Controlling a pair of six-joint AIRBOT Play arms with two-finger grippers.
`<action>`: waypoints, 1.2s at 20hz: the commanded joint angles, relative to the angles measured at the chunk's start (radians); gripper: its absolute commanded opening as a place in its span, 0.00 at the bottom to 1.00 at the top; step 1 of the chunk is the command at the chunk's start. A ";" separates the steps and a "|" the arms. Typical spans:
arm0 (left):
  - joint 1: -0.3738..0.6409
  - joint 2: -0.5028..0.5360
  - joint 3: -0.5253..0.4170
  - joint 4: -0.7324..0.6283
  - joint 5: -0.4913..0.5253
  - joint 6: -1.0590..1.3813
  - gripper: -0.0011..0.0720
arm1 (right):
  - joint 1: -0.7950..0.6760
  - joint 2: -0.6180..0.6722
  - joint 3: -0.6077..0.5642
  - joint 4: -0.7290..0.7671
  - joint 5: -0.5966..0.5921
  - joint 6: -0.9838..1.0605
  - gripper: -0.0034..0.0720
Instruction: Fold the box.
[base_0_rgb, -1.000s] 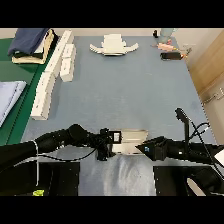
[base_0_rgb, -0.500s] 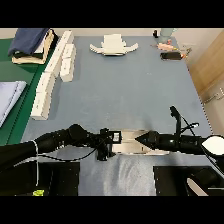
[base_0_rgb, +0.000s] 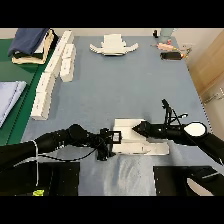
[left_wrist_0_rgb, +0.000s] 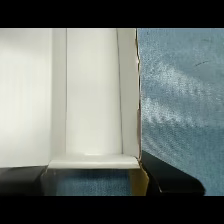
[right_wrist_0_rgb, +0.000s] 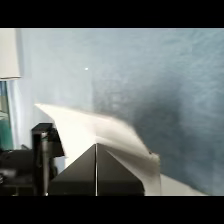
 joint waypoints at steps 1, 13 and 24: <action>0.000 -0.001 0.001 0.001 -0.001 0.001 0.73 | 0.001 -0.147 0.018 0.007 -0.006 -0.127 0.05; 0.000 -0.001 0.001 0.001 -0.001 0.001 0.73 | 0.001 -0.136 0.099 0.005 0.156 -0.303 0.05; 0.000 -0.001 0.001 0.001 -0.001 0.001 0.73 | 0.001 0.348 0.146 -0.418 0.588 -0.335 0.54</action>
